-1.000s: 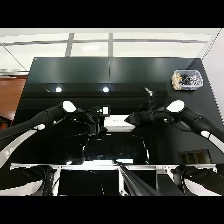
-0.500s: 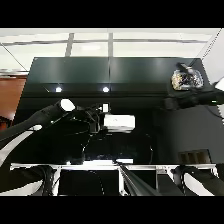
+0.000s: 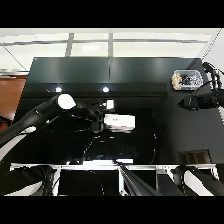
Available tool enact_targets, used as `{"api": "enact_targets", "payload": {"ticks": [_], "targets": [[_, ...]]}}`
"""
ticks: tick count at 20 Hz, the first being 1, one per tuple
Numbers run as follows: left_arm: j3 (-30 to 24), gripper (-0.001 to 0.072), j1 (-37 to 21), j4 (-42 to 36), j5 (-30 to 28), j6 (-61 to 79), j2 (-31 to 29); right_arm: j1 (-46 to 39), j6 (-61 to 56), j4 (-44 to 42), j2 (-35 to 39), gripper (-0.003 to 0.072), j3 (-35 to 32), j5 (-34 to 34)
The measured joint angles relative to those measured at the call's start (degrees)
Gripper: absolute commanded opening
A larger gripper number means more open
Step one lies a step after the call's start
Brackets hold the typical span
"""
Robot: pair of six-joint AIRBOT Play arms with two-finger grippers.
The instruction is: Fold the box and place the chain.
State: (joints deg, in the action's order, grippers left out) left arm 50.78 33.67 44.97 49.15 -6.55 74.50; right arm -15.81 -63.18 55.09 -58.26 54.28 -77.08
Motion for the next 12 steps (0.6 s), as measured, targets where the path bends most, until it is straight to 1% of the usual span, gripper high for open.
{"api": "enact_targets", "payload": {"ticks": [5,8,12], "targets": [[6.95,0.0714,2.69,-0.46,1.11,-6.38,6.91,-0.39,-0.11,-0.87,0.04,0.0013,-0.24,0.0],[8.7,0.0713,2.84,-0.33,2.54,-9.01,8.94,-0.46,-0.09,-1.14,0.04,0.0014,-0.24,-0.02],[9.46,0.0713,2.99,0.63,2.56,-10.45,10.32,-0.46,0.48,-1.2,0.04,0.0013,-0.24,-0.17]]}}
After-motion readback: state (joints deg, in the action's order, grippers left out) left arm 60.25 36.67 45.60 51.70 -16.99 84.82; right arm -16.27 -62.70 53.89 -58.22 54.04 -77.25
